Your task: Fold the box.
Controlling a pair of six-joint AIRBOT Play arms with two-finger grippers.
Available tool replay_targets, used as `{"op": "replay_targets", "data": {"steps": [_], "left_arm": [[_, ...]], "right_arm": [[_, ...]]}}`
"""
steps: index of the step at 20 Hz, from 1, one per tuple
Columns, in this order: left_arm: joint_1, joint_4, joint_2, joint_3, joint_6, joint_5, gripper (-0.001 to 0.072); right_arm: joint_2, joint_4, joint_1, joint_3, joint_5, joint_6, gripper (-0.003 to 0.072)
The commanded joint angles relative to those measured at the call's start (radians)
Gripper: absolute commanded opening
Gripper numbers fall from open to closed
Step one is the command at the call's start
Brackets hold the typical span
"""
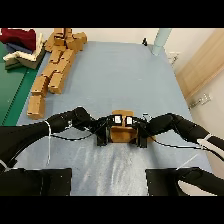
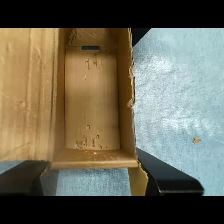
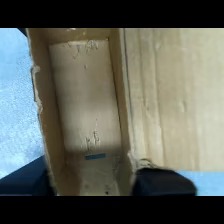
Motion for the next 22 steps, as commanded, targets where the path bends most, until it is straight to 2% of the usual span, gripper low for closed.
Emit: {"op": "replay_targets", "data": {"steps": [1,2,4,6,8,10,13,17,22], "left_arm": [[0.0,0.0,-0.001,0.0,0.002,0.0,0.0525],[0.0,0.0,-0.001,0.0,0.002,0.0,0.0525],[0.0,0.0,-0.001,0.0,0.002,0.0,0.0525],[0.0,0.0,-0.001,0.0,0.002,0.0,0.0525],[0.0,0.0,-0.001,0.0,0.002,0.0,0.0525],[0.0,0.0,-0.001,0.0,0.002,0.0,0.0525],[0.0,0.0,-0.001,0.0,0.002,0.0,0.0525],[0.0,0.0,-0.001,0.0,0.002,0.0,0.0525],[0.0,0.0,-0.001,0.0,0.002,0.0,0.0525]], "right_arm": [[0.005,-0.006,0.0,0.004,-0.071,0.0,0.072],[0.018,-0.045,0.0,0.011,-0.074,0.041,0.072],[0.063,-0.174,0.0,0.03,-0.079,0.267,0.072],[0.121,-0.326,0.0,0.044,-0.145,0.476,0.072],[0.188,-0.39,0.0,0.06,-0.282,0.54,0.072],[0.256,-0.398,0.0,0.07,-0.357,0.541,0.072],[0.35,-0.293,0.0,0.072,-0.375,0.618,0.072],[0.4,0.092,0.003,0.07,-0.369,0.872,0.072],[0.396,0.143,0.016,0.069,-0.359,1.179,0.072]]}}
